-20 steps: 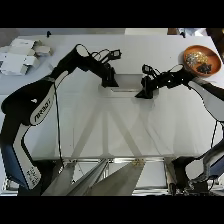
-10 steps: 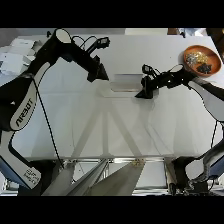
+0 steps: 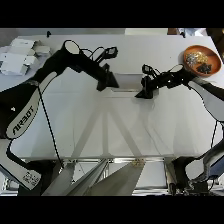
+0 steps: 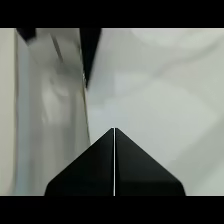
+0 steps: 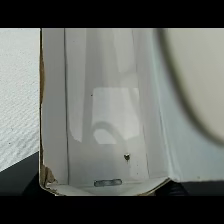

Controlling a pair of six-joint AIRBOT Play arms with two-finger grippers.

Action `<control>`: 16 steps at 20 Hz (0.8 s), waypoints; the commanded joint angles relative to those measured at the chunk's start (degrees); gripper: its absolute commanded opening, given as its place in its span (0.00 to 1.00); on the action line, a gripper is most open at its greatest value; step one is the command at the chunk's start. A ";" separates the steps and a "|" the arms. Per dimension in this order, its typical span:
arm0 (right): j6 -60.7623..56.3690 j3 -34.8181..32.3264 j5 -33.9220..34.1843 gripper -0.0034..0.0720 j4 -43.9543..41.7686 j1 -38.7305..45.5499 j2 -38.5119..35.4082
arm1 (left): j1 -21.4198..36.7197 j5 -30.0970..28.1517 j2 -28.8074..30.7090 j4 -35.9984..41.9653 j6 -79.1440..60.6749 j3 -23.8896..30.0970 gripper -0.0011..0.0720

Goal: Fold the box and place the chain.

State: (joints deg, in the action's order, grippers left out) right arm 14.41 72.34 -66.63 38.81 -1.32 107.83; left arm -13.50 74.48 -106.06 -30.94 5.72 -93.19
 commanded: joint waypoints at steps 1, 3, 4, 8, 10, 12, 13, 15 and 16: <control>-0.02 -0.02 0.00 0.74 0.00 -0.04 0.04 | -2.08 -14.23 -1.38 15.56 -7.13 1.14 0.02; -0.02 -0.02 -0.02 0.74 -0.02 -0.04 0.04 | -2.67 -21.38 -2.80 16.92 -7.82 1.14 0.02; -0.02 -0.02 0.00 0.74 0.00 -0.04 0.04 | -2.86 -23.65 -3.67 16.96 -7.82 1.14 0.02; 0.00 -0.02 -0.02 0.74 -0.02 -0.04 0.04 | -3.28 -32.13 -6.21 18.51 -4.11 1.14 0.02; 0.00 -0.02 -0.02 0.74 0.00 -0.04 0.04 | -3.32 -37.16 -6.64 18.71 -1.57 1.14 0.02; -0.02 -0.02 -0.02 0.74 -0.02 -0.04 0.04 | -3.30 -40.70 -6.80 18.62 -1.55 1.14 0.02; 0.00 -0.02 -0.02 0.74 0.00 -0.04 0.04 | -3.30 -41.59 -6.78 18.62 -1.55 1.14 0.02; -0.02 -0.02 -0.02 0.74 0.00 -0.04 0.04 | -3.30 -42.34 -6.93 18.47 -1.36 1.14 0.02; -0.02 -0.02 0.00 0.74 0.00 -0.04 0.04 | -3.32 -42.38 -7.15 18.45 -0.46 1.14 0.02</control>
State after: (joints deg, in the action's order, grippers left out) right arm 14.41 72.34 -66.63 38.81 -1.32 107.83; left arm -16.78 35.35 -112.77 -12.51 3.75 -92.07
